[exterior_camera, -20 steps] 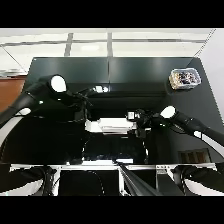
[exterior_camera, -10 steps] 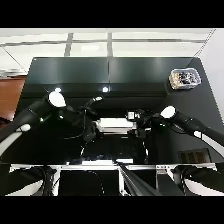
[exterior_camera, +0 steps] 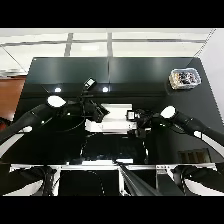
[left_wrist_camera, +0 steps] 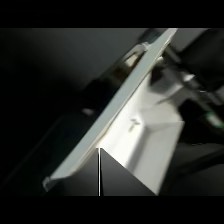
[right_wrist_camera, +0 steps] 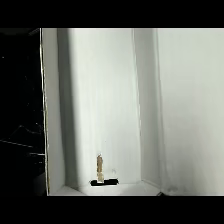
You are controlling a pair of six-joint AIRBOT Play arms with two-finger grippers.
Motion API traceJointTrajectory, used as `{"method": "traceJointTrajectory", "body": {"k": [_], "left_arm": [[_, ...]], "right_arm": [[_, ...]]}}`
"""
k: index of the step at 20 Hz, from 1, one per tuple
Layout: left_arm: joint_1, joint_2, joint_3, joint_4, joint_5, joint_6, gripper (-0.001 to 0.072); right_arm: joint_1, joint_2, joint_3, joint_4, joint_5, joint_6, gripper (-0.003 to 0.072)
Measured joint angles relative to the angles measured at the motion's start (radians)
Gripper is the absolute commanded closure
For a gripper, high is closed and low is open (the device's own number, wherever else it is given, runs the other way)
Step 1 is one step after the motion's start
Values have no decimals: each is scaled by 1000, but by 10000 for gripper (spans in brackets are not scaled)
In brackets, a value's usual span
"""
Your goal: Fold the box and place the chain.
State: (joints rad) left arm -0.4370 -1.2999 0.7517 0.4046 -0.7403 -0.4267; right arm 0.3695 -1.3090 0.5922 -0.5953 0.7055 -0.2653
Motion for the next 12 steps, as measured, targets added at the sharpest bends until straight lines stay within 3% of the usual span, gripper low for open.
{"method": "traceJointTrajectory", "body": {"k": [5,12], "left_arm": [[-3,-100,84,228,-13,-174,684],[-2,-146,158,369,-130,-259,686]], "right_arm": [[0,0,0,-1,0,0,546],[0,0,0,-2,2,-2,546]]}}
